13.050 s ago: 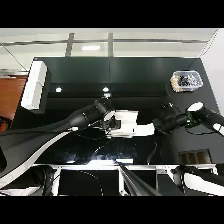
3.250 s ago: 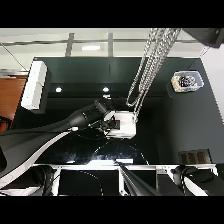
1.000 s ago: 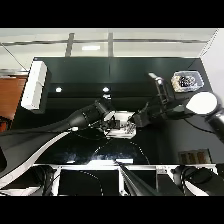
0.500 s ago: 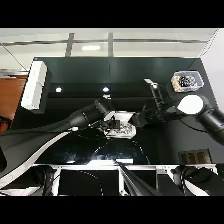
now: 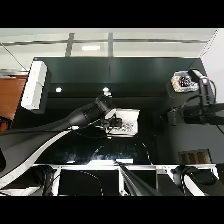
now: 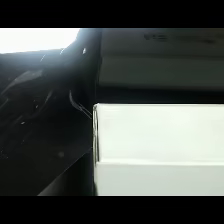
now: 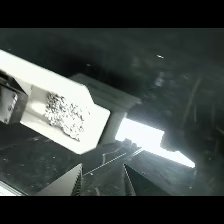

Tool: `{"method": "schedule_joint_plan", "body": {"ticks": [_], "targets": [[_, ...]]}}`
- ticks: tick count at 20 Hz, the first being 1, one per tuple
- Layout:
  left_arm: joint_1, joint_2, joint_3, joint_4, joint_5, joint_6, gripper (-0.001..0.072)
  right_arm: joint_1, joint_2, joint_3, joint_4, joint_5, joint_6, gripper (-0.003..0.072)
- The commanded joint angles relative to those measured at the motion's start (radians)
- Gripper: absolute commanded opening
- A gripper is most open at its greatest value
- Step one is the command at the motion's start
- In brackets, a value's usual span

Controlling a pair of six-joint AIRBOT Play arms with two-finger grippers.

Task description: Fold the box and place the chain.

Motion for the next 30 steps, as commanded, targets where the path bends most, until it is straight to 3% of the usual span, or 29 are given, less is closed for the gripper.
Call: {"method": "schedule_joint_plan", "body": {"ticks": [1, 2, 3, 5, 8, 11, 14, 16, 19, 20, 21, 22, 26, 30], "targets": [[0.002, -0.005, 0.011, -0.003, 0.018, -0.026, 0.0027, -0.042, 0.043, -0.001, -0.027, 0.036, -0.001, 0.0316], [0.002, -0.007, 0.011, -0.009, 0.023, -0.027, 0.0030, -0.043, 0.043, -0.001, -0.027, 0.029, -0.001, 0.0316], [0.002, -0.006, 0.012, -0.014, 0.026, -0.027, 0.0092, -0.043, 0.043, -0.001, -0.027, 0.028, -0.001, 0.0316], [0.004, 0.003, 0.013, -0.011, 0.016, 0.004, 0.0555, -0.043, 0.043, -0.001, -0.027, 0.025, -0.001, 0.0316], [0.029, 0.051, 0.012, -0.003, -0.045, 0.307, 0.0561, -0.043, 0.043, -0.001, -0.027, 0.025, -0.001, 0.0316], [0.050, 0.181, 0.003, 0.010, -0.127, 0.656, 0.0561, -0.043, 0.043, -0.001, -0.027, 0.025, -0.001, 0.0315], [0.182, 0.410, -0.143, -0.067, -0.021, 0.837, 0.0562, -0.043, 0.043, -0.001, -0.029, 0.023, -0.001, 0.0316], [0.360, 0.560, -0.307, -0.268, 0.089, 1.000, 0.0562, -0.043, 0.043, -0.001, -0.030, 0.020, 0.000, 0.0315], [0.626, 0.724, -0.635, -0.935, 0.324, 1.513, 0.0561, -0.043, 0.043, -0.001, -0.019, 0.010, 0.000, 0.0316], [0.679, 0.738, -0.732, -1.141, 0.336, 1.694, 0.0562, -0.043, 0.043, -0.001, -0.019, -0.003, 0.005, 0.0315], [0.704, 0.733, -0.797, -1.250, 0.322, 1.859, 0.0583, -0.043, 0.043, -0.001, -0.019, -0.018, 0.012, 0.0315], [0.705, 0.723, -0.838, -1.274, 0.316, 2.010, 0.0715, -0.043, 0.043, -0.001, -0.019, -0.030, 0.016, 0.0315], [0.612, 0.673, -0.840, -1.145, 0.354, 2.445, 0.0715, -0.043, 0.043, -0.001, -0.019, -0.030, 0.015, 0.0315], [0.578, 0.569, -0.710, -0.919, 0.352, 2.495, 0.0708, -0.043, 0.043, -0.001, -0.019, -0.030, 0.015, 0.0315]]}}
